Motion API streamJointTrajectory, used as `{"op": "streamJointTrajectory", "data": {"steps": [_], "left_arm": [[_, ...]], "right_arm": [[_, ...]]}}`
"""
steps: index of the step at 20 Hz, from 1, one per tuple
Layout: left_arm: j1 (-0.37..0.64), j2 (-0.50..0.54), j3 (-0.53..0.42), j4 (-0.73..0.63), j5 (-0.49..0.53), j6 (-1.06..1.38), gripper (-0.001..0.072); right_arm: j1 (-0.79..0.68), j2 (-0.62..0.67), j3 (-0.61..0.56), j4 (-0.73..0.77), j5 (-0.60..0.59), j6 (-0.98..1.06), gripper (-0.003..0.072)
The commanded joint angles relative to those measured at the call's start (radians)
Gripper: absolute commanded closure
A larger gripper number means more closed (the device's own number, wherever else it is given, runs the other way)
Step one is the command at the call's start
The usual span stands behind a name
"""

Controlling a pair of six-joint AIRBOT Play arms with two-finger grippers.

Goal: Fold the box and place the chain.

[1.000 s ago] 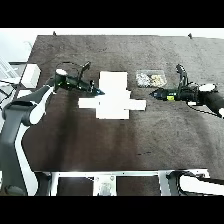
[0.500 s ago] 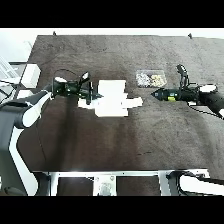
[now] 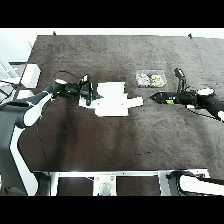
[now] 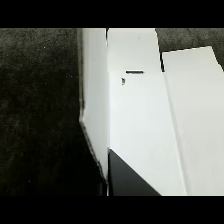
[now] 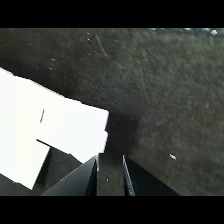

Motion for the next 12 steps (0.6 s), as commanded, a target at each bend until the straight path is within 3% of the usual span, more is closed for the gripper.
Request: {"op": "streamJointTrajectory", "data": {"steps": [1, 4, 8, 9, 10, 11, 12], "left_arm": [[0.0, -0.001, 0.0, 0.002, 0.005, 0.006, 0.0686], [0.0, 0.0, 0.0, 0.002, 0.004, 0.006, 0.0685], [0.0, 0.001, 0.0, 0.002, 0.004, 0.006, 0.0685], [0.0, 0.001, 0.0, 0.001, 0.004, 0.006, 0.0685], [0.0, 0.001, 0.0, 0.001, 0.004, 0.006, 0.0685], [0.0, 0.001, 0.0, 0.002, 0.004, 0.006, 0.0685], [0.0, 0.001, 0.0, 0.001, 0.004, 0.006, 0.0685]], "right_arm": [[0.008, 0.021, -0.013, 0.175, 0.07, -0.251, 0.0471], [0.056, 0.114, -0.05, 0.274, 0.101, -0.407, 0.0487], [0.218, 0.251, -0.14, 0.277, 0.1, -0.689, 0.0481], [0.257, 0.259, -0.153, 0.267, 0.089, -0.756, 0.0438], [0.295, 0.255, -0.163, 0.223, 0.048, -0.81, 0.0207], [0.329, 0.249, -0.177, 0.182, -0.016, -0.835, 0.0036], [0.361, 0.238, -0.193, 0.132, -0.063, -0.867, 0.0036]]}}
